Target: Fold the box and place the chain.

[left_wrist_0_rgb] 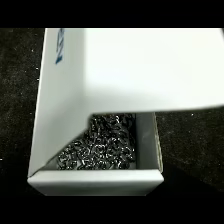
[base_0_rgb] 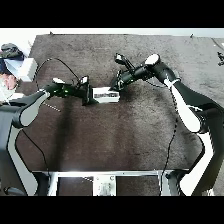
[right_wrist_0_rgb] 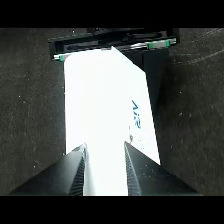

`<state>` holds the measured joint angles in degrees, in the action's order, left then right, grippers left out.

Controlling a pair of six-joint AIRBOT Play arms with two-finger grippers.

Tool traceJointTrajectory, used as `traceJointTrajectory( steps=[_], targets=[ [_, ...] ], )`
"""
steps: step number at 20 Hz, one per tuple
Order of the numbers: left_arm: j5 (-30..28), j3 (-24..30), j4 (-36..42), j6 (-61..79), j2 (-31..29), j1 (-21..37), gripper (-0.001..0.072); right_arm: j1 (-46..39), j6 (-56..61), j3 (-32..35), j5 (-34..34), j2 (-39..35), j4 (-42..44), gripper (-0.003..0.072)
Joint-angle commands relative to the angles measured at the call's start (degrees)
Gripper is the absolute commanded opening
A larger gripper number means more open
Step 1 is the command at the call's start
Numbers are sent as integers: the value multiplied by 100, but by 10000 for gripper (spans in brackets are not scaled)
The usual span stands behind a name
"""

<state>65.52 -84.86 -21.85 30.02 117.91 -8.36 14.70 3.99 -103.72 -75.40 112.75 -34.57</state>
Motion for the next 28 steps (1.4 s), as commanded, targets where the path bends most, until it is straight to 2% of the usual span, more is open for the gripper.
traceJointTrajectory(
  steps=[1,4,8,12,16,19,22,28],
  targets=[
    [2,0,-2,0,2,0,325,81,-63,0,308,0,26,285],
    [0,0,-2,0,2,0,326,136,-107,0,330,17,26,285],
    [4,0,-2,0,2,0,326,142,114,0,-94,-205,149,285],
    [4,0,-2,0,2,0,326,140,-76,0,754,-151,9,285],
    [4,0,-2,0,2,0,326,87,-223,-2,391,-396,573,285],
    [4,0,-2,0,2,0,325,31,-319,-2,765,-643,588,285],
    [4,0,-2,0,2,0,326,-98,-258,0,1147,-546,562,284],
    [4,0,-2,0,2,0,326,-267,-120,0,1139,-175,472,283]
  ],
)
